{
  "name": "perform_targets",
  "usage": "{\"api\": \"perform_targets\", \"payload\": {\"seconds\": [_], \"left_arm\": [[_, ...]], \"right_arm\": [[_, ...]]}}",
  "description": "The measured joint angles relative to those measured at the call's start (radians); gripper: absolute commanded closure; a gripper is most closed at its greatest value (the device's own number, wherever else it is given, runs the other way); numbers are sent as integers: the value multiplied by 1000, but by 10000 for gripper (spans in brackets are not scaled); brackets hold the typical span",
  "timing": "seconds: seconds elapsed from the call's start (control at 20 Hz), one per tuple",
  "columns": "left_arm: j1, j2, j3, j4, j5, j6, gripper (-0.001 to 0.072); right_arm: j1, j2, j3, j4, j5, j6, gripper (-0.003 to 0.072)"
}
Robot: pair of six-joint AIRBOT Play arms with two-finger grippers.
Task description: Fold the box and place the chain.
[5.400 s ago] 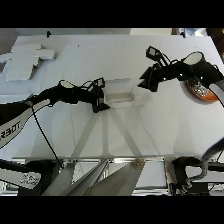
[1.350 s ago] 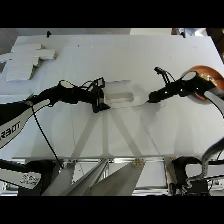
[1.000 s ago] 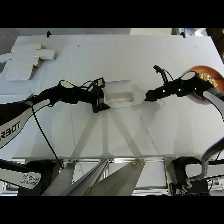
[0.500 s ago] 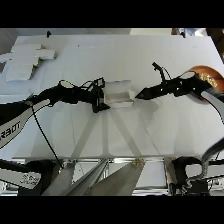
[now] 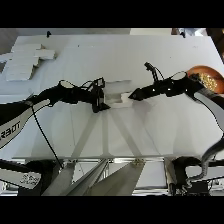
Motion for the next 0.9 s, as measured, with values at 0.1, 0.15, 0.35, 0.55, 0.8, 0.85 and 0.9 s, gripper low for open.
{"api": "perform_targets", "payload": {"seconds": [0.1, 0.15, 0.35, 0.55, 0.8, 0.85, 0.9], "left_arm": [[0, 0, 0, 1, 0, 1, 230], [0, 0, 0, 1, 0, 1, 230], [0, 0, 0, 2, 0, 2, 230], [0, 0, 0, 0, 1, 0, 230], [-2, 0, 0, -2, -2, 0, 230], [-2, 0, 0, -2, -2, 0, 230], [-2, 0, 0, -2, -2, 0, 230]], "right_arm": [[20, 0, 0, -2, -22, 1, 199], [29, 1, 0, -7, -37, 5, 199], [70, 8, 1, -96, -104, 94, 199], [112, 37, 0, -247, -189, 221, 200], [161, 66, 2, -401, -241, 386, 214], [172, 69, 2, -436, -253, 421, 214], [183, 69, 3, -465, -260, 458, 214]]}}
